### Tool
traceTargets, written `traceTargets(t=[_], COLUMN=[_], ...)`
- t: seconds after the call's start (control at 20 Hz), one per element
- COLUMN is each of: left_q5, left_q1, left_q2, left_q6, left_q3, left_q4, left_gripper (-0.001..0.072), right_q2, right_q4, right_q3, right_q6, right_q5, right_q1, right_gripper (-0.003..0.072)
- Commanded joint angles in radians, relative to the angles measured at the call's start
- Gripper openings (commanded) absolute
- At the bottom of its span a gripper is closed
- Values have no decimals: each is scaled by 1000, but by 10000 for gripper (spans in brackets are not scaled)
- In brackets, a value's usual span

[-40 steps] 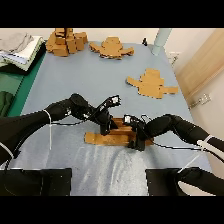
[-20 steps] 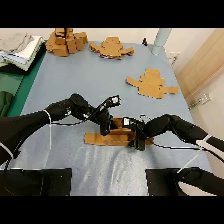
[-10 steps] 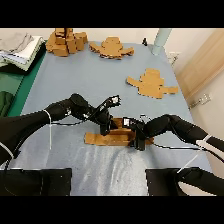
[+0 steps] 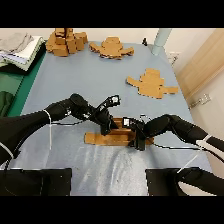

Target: Fold the box.

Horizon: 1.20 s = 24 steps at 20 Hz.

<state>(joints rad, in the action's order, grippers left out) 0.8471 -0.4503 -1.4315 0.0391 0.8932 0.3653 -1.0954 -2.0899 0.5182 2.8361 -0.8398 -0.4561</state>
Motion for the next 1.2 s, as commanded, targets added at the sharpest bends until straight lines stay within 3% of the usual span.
traceTargets(t=[0.0,0.05,0.1,0.25,0.5,0.55,0.6,0.65,0.75,0.8,0.95,1.15], left_q5=[3,0,0,40,200,248,297,343,404,387,212,124], left_q1=[3,9,14,58,155,167,174,175,159,143,113,115], left_q2=[0,1,4,43,167,182,189,191,190,188,145,-16], left_q6=[-67,-76,-108,-229,-623,-703,-754,-774,-836,-851,-870,-915], left_q3=[1,1,1,1,1,1,1,1,1,1,10,89], left_q4=[-5,-5,-2,69,355,373,375,370,285,225,76,39], left_gripper=[269,644,700,700,699,607,278,16,13,13,13,13], right_q2=[0,0,0,0,0,0,0,0,0,0,0,0], right_q4=[0,0,0,0,0,0,0,0,0,0,0,0], right_q3=[0,0,0,0,0,0,0,0,0,0,0,0], right_q6=[0,0,0,0,0,0,0,0,0,0,0,0], right_q5=[0,0,0,0,0,0,0,0,0,0,0,0], right_q1=[0,0,0,0,0,0,0,0,0,0,0,0], right_gripper=[572,572,572,572,572,572,572,572,572,572,572,572])
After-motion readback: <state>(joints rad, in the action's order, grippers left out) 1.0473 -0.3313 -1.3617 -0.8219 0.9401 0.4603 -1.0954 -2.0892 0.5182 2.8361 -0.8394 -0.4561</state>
